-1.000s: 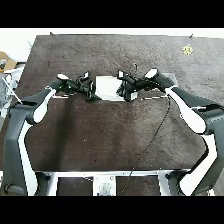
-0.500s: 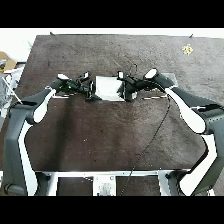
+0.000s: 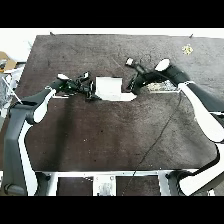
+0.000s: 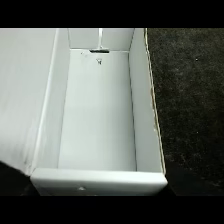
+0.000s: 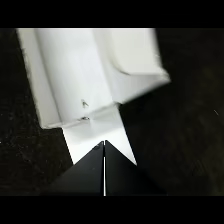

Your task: Fold the box and place the chain.

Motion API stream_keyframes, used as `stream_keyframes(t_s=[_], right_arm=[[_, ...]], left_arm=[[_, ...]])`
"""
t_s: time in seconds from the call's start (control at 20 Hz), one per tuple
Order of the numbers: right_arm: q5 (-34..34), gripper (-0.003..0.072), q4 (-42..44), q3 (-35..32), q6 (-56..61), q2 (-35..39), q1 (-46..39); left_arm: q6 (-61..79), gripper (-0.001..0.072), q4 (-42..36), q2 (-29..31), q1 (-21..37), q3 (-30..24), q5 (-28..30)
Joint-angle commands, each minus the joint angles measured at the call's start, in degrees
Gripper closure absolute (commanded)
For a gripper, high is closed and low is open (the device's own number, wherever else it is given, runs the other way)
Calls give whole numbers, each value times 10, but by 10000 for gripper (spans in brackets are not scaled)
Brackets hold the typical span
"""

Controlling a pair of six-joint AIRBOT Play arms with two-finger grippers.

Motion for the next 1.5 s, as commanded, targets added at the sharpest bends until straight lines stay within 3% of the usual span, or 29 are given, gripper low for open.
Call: stream_keyframes(t_s=[0.0, 0.2, 0.25, 0.3, 0.75, 1.05, 1.1, 1.15, 1.2, 1.45], right_arm=[[14, 684, -14, 1, 229, 37, -44], [75, 672, -14, -1, 387, 13, -103], [83, 586, -12, -1, 402, 3, -110], [88, 582, -7, -1, 412, -5, -113], [84, 600, 9, -2, 430, -73, -75], [65, 598, 105, -4, 383, -95, -57], [70, 527, 118, -4, 379, -95, -57], [74, 329, 129, -4, 372, -95, -57], [80, 296, 144, -4, 362, -95, -57], [86, 291, 217, -4, 350, -94, -56]], left_arm=[[0, 425, 0, 0, 0, 0, 0], [0, 425, 0, 0, 0, 0, 0], [0, 425, 0, 0, 0, 0, 0], [0, 425, 0, 0, 0, 0, 0], [0, 425, 0, 0, 0, 0, 0], [0, 425, 0, 0, 0, 0, 0], [0, 425, 0, 0, 0, 0, 0], [0, 425, 0, 0, 0, 0, 0], [0, 425, 0, 0, 0, 0, 0], [0, 425, 0, 0, 0, 0, 0]])
